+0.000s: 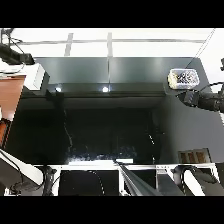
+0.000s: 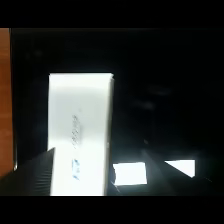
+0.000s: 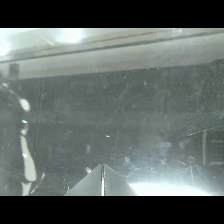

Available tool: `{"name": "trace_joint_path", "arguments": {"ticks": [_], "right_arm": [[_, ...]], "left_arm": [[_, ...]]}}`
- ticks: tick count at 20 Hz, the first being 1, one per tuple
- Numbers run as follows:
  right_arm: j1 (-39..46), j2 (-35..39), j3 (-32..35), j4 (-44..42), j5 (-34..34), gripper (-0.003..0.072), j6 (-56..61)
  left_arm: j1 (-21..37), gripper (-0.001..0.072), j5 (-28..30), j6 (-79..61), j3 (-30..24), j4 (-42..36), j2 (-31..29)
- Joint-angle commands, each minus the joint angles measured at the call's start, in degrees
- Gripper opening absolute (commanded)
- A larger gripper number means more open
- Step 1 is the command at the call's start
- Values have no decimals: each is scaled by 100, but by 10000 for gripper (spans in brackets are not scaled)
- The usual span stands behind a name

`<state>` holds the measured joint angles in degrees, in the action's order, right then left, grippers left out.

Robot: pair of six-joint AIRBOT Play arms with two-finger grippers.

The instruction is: Fold the box and place the chain.

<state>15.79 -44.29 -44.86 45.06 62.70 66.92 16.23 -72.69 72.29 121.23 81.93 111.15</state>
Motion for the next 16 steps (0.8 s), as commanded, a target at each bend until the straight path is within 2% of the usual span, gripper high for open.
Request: {"name": "trace_joint_path", "arguments": {"ticks": [1,2,4,5,7,8,10,13,15,16], "right_arm": [[4,-2,0,2,155,14,-92],[4,-2,0,2,271,14,-125],[4,0,0,-11,778,14,-133],[2,4,-2,-118,1252,14,-181],[-11,48,-2,-59,1934,13,-804],[-94,125,0,181,1784,13,-872],[-310,352,109,789,581,13,-1016],[-474,588,1102,938,-1871,13,-1655],[-476,581,1823,964,-2763,14,-1639],[-474,581,1998,1056,-2789,15,-1641]], "left_arm": [[-129,220,-1412,1060,61,-24,-769],[-160,27,-1692,1196,-227,-63,-1137],[-332,27,-1733,1534,-988,-168,-1958],[-516,27,-1432,1711,-1436,-155,-2481],[-1062,27,-382,1714,-2457,-164,-3698],[-1392,27,208,1729,-3062,-181,-4343],[-2192,28,1222,1707,-4503,-170,-5622],[-3215,28,1915,1665,-6964,-61,-7160],[-3543,28,2282,1700,-8513,57,-7925],[-3536,28,2393,1845,-9068,57,-8207]]}}
